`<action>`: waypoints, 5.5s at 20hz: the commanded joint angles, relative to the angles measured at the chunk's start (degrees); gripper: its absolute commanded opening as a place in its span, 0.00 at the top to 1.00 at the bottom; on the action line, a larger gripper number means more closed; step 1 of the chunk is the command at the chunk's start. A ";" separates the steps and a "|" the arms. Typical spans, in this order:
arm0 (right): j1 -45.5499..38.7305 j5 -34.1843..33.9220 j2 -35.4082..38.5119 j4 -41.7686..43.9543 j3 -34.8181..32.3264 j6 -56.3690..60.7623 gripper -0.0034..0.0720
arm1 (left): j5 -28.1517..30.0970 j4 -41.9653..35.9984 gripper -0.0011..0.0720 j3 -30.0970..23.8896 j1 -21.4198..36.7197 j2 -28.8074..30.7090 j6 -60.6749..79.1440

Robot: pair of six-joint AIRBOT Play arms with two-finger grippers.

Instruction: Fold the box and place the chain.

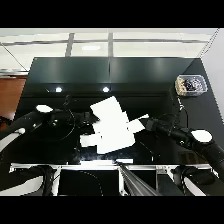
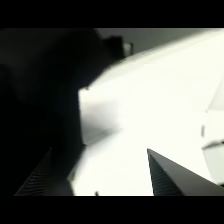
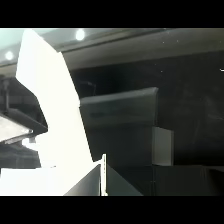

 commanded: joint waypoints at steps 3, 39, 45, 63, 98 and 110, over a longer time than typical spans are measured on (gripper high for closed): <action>0.26 0.35 0.02 0.04 -0.04 -0.04 0.93 | -15.21 -9.44 0.02 5.44 0.50 -11.76 14.64; -8.04 6.62 0.02 -45.13 17.88 -0.09 0.21 | -22.47 4.96 0.95 11.54 -1.22 -13.27 25.05; -10.10 6.78 0.00 -46.10 19.37 0.11 0.21 | -12.20 11.67 0.95 11.52 -5.09 -2.91 29.83; -6.38 21.88 -0.90 -46.29 19.06 -14.08 0.21 | 4.50 14.43 0.95 11.41 -15.15 -2.69 56.59; 16.59 13.94 -8.35 -38.95 6.67 -35.32 0.02 | 2.62 18.80 0.95 11.47 -15.61 -4.81 58.01; 16.98 11.56 -8.94 -36.96 8.20 -38.77 0.02 | 2.58 18.78 0.95 11.50 -15.61 -4.81 58.01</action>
